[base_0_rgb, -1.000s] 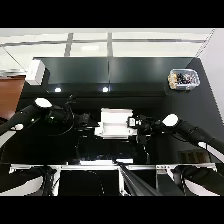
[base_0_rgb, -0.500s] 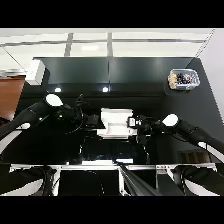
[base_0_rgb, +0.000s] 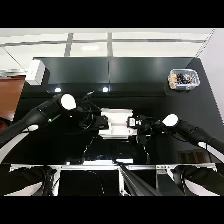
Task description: Fold the box and place the chain.
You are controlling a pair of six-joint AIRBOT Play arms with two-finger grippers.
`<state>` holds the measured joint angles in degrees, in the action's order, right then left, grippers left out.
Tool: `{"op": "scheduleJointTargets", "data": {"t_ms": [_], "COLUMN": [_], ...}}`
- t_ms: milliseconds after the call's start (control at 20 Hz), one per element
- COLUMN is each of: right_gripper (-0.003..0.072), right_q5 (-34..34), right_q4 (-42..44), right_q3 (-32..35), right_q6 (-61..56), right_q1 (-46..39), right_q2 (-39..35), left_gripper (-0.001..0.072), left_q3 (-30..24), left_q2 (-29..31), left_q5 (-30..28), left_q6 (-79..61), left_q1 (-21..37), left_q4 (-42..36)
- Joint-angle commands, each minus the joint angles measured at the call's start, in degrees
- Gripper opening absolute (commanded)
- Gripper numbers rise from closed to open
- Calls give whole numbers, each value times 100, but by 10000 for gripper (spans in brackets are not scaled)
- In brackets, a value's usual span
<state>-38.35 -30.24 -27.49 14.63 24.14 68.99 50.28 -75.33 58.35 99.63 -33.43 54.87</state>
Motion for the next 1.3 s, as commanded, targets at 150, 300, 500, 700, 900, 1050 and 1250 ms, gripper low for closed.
{"op": "scheduleJointTargets", "data": {"t_ms": [150,300,500,700,900,1050,1250], "right_gripper": [18,18,18,18,18,18,18], "right_q5": [0,0,2,0,2,0,0], "right_q4": [0,0,0,0,0,0,0], "right_q3": [-4,-4,-4,-4,-4,-4,-4], "right_q6": [-2,-2,-2,-2,-2,-2,-2], "right_q1": [2,2,2,2,2,2,2], "right_q2": [2,2,2,2,2,2,2], "left_gripper": [489,487,476,403,402,402,381], "left_q3": [46,46,48,48,339,765,999], "left_q2": [0,0,-70,-155,-280,-555,-881], "left_q5": [-435,-391,-393,-365,96,369,557], "left_q6": [1491,1982,2732,3252,3604,3766,4103], "left_q1": [-612,-688,-918,-1147,-1303,-1484,-1720], "left_q4": [898,1364,2009,2365,2802,3099,3233]}}
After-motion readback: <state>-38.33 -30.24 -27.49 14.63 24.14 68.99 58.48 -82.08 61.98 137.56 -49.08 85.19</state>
